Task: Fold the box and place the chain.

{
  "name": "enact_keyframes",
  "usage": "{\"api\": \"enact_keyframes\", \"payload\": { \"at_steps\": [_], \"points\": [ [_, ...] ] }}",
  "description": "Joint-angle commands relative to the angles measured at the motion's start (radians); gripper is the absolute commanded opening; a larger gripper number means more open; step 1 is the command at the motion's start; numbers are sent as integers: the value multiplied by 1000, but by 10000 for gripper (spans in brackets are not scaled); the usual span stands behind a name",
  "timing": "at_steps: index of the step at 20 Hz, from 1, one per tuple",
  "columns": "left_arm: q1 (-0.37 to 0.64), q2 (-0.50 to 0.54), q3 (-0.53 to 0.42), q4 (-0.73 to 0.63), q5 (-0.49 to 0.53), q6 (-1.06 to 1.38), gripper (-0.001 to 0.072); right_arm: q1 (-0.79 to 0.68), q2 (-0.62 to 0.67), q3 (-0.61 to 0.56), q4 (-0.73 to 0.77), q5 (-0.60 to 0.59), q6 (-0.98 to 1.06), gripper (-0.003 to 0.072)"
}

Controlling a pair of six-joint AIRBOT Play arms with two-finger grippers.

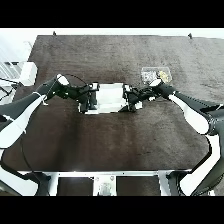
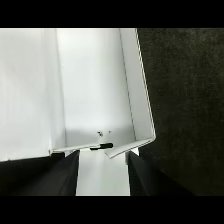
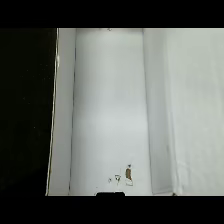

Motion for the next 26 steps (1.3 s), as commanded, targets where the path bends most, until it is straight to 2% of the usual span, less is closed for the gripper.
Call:
{"api": "enact_keyframes", "payload": {
  "at_steps": [1, 6, 7, 8, 18, 20, 23, 24, 25, 26],
  "points": [
    [-1, -21, 0, -37, 11, 17, 350, 1, 0, 0, 0, 0, -1, 583],
    [-1, -28, 0, -103, 19, 53, 345, 1, 0, 0, 0, 0, -1, 584],
    [-1, -28, 0, -114, 19, 63, 181, 1, 0, 0, 0, 0, 0, 583],
    [-1, -28, 0, -121, 16, 72, 140, 1, 0, 0, 0, 0, 0, 583],
    [-1, -29, 0, -158, 13, 79, 144, 1, 0, 0, 0, 0, -1, 584],
    [-1, -35, 0, -164, 14, 79, 303, 1, 0, 0, 0, 0, -1, 583],
    [-1, -43, 0, -178, 21, 76, 301, 1, 0, 0, 0, 0, 0, 583],
    [-1, -43, 0, -185, 27, 76, 327, 1, 0, 0, 0, 0, -1, 583],
    [-1, -43, 0, -188, 35, 70, 441, 1, 0, 0, 0, 0, -1, 583],
    [-1, -43, 0, -193, 52, 47, 450, 1, 0, 0, 0, 0, -1, 583]
  ]
}}
